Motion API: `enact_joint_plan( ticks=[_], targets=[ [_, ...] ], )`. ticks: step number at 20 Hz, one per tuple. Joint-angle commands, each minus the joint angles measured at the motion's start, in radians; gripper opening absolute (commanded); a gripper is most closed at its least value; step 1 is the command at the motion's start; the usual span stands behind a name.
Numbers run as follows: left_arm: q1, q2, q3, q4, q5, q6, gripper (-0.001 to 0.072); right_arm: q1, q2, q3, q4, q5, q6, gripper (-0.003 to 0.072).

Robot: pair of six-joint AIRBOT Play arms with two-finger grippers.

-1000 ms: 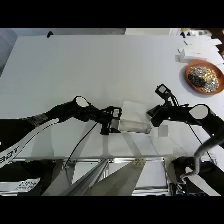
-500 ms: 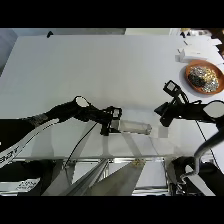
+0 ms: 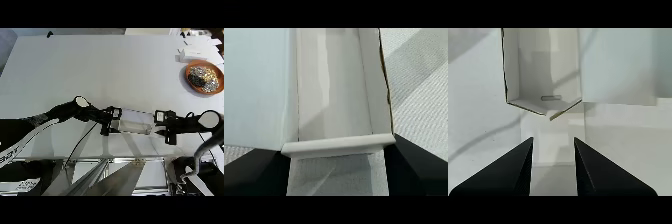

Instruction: Fold the box and place the chain.

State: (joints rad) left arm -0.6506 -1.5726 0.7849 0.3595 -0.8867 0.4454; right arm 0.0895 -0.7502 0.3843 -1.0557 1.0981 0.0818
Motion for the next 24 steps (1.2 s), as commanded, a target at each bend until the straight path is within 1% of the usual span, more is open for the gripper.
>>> enact_joint_plan(
  ticks=[1,2,3,6,8,11,13,17,19,20,22,24],
  targets=[
    [0.001,0.001,0.000,0.000,0.001,0.000,0.0208,0.031,0.002,-0.065,-0.002,-0.098,-0.047,0.0234],
    [0.001,0.001,0.000,0.000,0.001,0.000,0.0208,0.041,0.001,-0.071,0.010,-0.103,-0.060,0.0218],
    [0.001,0.001,0.000,0.000,0.001,0.000,0.0208,0.050,0.001,-0.076,0.024,-0.111,-0.068,0.0218],
    [0.001,0.001,0.000,0.000,0.001,0.000,0.0208,0.072,0.000,-0.084,0.075,-0.178,-0.064,0.0218],
    [0.001,0.001,0.000,0.000,0.001,0.000,0.0208,0.072,-0.001,-0.084,0.113,-0.182,-0.064,0.0170],
    [0.001,0.001,0.000,0.000,0.001,0.000,0.0208,0.073,-0.001,-0.084,0.146,-0.170,-0.064,0.0156],
    [0.001,0.001,0.000,0.000,0.001,0.000,0.0208,0.073,-0.001,-0.084,0.157,-0.171,-0.064,0.0099],
    [0.001,0.001,0.000,0.000,0.001,0.000,0.0208,0.074,-0.014,-0.084,0.220,-0.175,-0.065,0.0101],
    [0.001,0.001,0.000,0.000,0.001,0.000,0.0208,0.102,-0.038,-0.084,0.223,-0.187,-0.066,0.0106],
    [0.001,0.001,0.000,0.000,0.001,0.000,0.0208,0.123,-0.051,-0.084,0.224,-0.202,-0.065,0.0127],
    [0.001,0.001,0.000,0.000,0.001,0.000,0.0208,0.163,-0.077,-0.084,0.225,-0.241,-0.065,0.0203],
    [0.001,0.001,0.000,0.000,0.001,0.000,0.0208,0.175,-0.102,-0.084,0.226,-0.258,-0.064,0.0211]
  ],
)
